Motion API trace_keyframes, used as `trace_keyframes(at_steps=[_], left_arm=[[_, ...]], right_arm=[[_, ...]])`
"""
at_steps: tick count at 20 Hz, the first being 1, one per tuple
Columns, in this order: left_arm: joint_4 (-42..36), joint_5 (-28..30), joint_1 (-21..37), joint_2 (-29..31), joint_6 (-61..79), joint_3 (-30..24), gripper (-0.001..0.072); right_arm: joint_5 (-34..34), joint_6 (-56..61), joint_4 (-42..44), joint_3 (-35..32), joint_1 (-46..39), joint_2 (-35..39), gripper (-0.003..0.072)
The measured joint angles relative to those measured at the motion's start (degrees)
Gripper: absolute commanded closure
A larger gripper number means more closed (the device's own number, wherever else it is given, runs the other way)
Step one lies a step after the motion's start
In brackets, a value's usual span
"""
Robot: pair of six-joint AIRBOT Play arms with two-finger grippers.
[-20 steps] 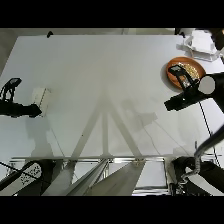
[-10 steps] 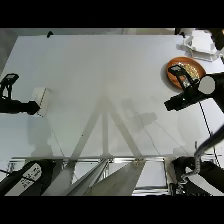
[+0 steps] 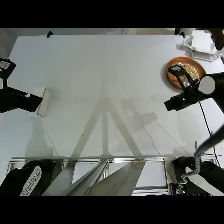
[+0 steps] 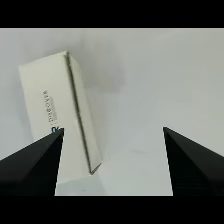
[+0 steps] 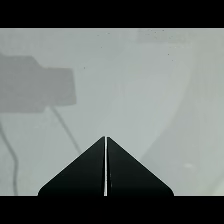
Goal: Fold the box and place the chain.
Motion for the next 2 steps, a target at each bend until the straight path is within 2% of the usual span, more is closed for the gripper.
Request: trace_keyframes(at_steps=[2], left_arm=[[-0.2,-0.7,-2.0,1.1,0.0,0.0,0.0022]], right_arm=[[0.0,0.0,0.0,0.0,0.0,0.0,0.0671]])
